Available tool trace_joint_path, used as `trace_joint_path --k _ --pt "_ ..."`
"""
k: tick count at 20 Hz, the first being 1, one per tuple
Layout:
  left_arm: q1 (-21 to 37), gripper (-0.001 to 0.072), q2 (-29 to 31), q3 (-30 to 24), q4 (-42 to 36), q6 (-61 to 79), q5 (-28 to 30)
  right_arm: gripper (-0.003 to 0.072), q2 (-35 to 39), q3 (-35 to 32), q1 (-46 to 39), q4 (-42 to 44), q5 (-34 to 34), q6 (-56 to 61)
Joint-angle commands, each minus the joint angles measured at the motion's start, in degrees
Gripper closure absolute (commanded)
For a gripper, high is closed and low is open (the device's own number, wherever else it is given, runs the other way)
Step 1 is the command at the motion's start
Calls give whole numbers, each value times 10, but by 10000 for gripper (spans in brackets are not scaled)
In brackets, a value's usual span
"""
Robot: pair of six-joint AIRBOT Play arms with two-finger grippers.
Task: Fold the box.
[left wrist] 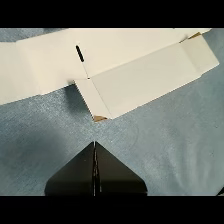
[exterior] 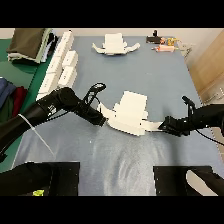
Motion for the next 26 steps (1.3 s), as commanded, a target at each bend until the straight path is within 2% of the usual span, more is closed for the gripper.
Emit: trace_joint_path --k 1,3,5,6,8,11,12,17,23,26 --pt "1 695 0 0 0 0 0 330 -39 0 0 52 13 -46" --pt "1 695 0 0 0 0 0 333 -72 1 1 91 16 -77" --pt "1 695 0 0 0 0 0 407 -96 3 1 114 21 -101" --pt "1 695 0 0 0 0 0 409 -103 3 1 120 25 -107" --pt "1 695 0 0 0 0 0 615 -109 3 1 127 33 -125" --pt "1 695 0 0 0 0 4 648 -109 3 1 138 60 -133" --pt "1 695 0 0 0 0 11 682 -109 3 1 140 64 -133" --pt "1 695 0 0 0 0 38 685 -111 3 1 140 48 -151" --pt "1 695 0 1 -41 0 41 684 -90 -1 1 117 -76 -165" --pt "7 694 0 2 -43 -6 23 684 -48 -36 3 101 -84 -132"
